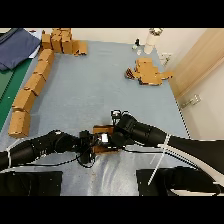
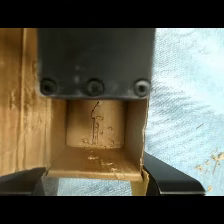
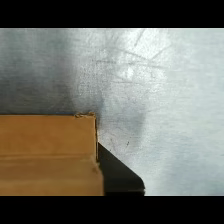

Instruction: Fold the box.

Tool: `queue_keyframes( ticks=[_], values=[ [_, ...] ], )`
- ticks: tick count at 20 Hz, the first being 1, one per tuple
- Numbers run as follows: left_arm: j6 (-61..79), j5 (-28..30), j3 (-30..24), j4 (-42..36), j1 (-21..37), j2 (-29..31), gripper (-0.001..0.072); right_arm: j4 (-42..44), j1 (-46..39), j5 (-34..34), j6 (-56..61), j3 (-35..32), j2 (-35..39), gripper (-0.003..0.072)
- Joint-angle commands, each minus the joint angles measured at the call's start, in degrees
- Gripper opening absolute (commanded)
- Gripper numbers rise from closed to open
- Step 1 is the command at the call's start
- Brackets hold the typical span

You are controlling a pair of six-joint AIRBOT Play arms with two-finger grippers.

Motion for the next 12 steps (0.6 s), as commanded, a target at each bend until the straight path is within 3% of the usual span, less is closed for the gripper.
queue_keyframes(
  ticks=[1,4,5,6,7,12],
  values=[
    [0.2,0.1,0.0,0.1,0.0,0.0,0.0411,1.1,0.2,-0.2,0.2,0.2,-0.4,0.0006],
    [0.2,0.1,0.0,0.1,0.0,0.0,0.0411,1.1,0.2,-0.1,0.1,0.2,-0.4,0.0006],
    [0.2,0.0,0.0,0.1,0.0,0.0,0.041,1.1,0.2,0.1,0.0,0.2,-0.3,0.0054],
    [0.2,0.1,0.0,0.1,0.0,0.0,0.0411,1.1,0.2,0.3,0.0,0.2,-0.1,0.0233],
    [0.2,0.0,0.0,0.1,0.0,0.0,0.0411,1.1,0.2,0.4,0.1,0.4,0.3,0.0302],
    [0.2,0.1,0.0,0.1,0.0,0.0,0.0411,0.6,0.1,-0.6,0.1,0.6,3.6,0.0302]
  ],
)
